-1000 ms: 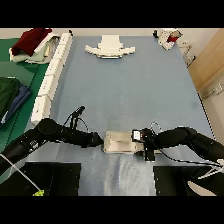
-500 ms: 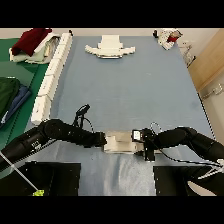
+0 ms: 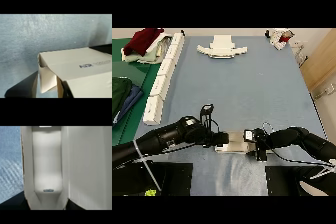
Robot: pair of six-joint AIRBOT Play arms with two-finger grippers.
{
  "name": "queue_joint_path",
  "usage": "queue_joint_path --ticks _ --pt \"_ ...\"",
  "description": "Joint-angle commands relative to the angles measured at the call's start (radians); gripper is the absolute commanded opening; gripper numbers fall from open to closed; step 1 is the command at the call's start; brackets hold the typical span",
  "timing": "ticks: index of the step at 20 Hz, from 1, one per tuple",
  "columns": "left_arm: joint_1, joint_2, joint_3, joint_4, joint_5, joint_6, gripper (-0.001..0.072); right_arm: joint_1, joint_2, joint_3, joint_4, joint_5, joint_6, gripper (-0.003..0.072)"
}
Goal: Fold the box.
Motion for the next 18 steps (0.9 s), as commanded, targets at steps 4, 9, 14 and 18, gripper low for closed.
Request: queue_joint_path --ticks 4,9,14,18 --pt "-0.117 -0.176 0.165 0.175 -0.214 -0.229 0.0374 0.000 0.000 0.001 0.000 0.000 0.000 0.0503" --pt "-0.141 -0.254 0.207 0.180 -0.236 -0.264 0.0373 0.000 0.000 0.001 0.000 0.000 0.000 0.0503" --pt "-0.141 -0.314 0.232 0.203 -0.260 -0.297 0.0354 0.000 0.000 0.001 0.000 0.000 0.000 0.0503" --pt "-0.141 -0.325 0.237 0.220 -0.262 -0.297 0.0335 0.000 0.000 0.001 0.000 0.000 0.000 0.0503"
